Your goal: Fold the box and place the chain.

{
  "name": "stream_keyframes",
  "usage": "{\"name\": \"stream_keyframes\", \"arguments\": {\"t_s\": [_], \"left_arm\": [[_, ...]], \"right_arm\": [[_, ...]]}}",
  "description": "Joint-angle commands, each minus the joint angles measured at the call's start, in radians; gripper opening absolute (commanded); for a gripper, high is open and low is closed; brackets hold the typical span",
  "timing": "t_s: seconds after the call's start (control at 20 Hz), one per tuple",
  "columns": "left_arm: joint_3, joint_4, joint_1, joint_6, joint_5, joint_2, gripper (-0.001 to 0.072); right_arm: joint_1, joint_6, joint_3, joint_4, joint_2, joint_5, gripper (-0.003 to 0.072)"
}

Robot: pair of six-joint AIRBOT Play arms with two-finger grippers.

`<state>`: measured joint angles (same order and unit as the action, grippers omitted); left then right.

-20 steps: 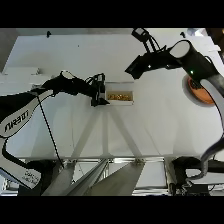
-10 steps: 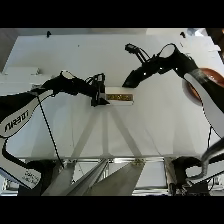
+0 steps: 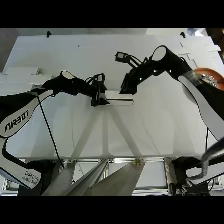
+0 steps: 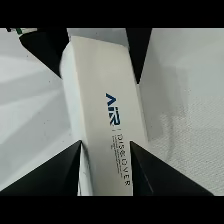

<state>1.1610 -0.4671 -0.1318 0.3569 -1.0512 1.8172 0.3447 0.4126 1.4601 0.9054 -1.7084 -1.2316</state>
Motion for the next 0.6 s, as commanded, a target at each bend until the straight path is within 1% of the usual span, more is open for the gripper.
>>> {"name": "stream_keyframes", "arguments": {"t_s": [0.0, 0.1, 0.3, 0.35, 0.4, 0.45, 0.5, 0.55], "left_arm": [[0.0, -0.001, 0.0, 0.002, 0.0, 0.0, 0.0215], [0.0, -0.001, 0.0, 0.002, 0.0, 0.0, 0.0215], [0.0, -0.001, 0.0, 0.002, 0.0, 0.0, 0.0215], [0.0, -0.001, 0.0, 0.002, 0.0, 0.0, 0.0215], [0.0, -0.001, 0.0, 0.002, 0.0, 0.0, 0.0215], [0.0, -0.001, 0.0, 0.002, 0.0, 0.0, 0.0215], [0.0, -0.001, 0.0, 0.002, 0.0, 0.0, 0.0215], [0.0, -0.001, 0.0, 0.002, 0.0, 0.0, 0.0215]], "right_arm": [[0.033, 0.027, 0.0, 0.069, 0.001, 0.018, 0.0285], [0.05, 0.037, 0.0, 0.117, 0.001, 0.019, 0.0244], [0.076, 0.087, 0.0, 0.171, 0.001, 0.013, 0.024], [0.081, 0.103, 0.0, 0.179, 0.001, 0.016, 0.0213], [0.085, 0.124, 0.0, 0.19, 0.001, 0.018, 0.0214], [0.09, 0.128, 0.0, 0.196, 0.0, 0.012, 0.0231], [0.093, 0.13, 0.0, 0.196, 0.0, 0.007, 0.0299], [0.097, 0.13, 0.0, 0.197, 0.0, 0.002, 0.0315]]}}
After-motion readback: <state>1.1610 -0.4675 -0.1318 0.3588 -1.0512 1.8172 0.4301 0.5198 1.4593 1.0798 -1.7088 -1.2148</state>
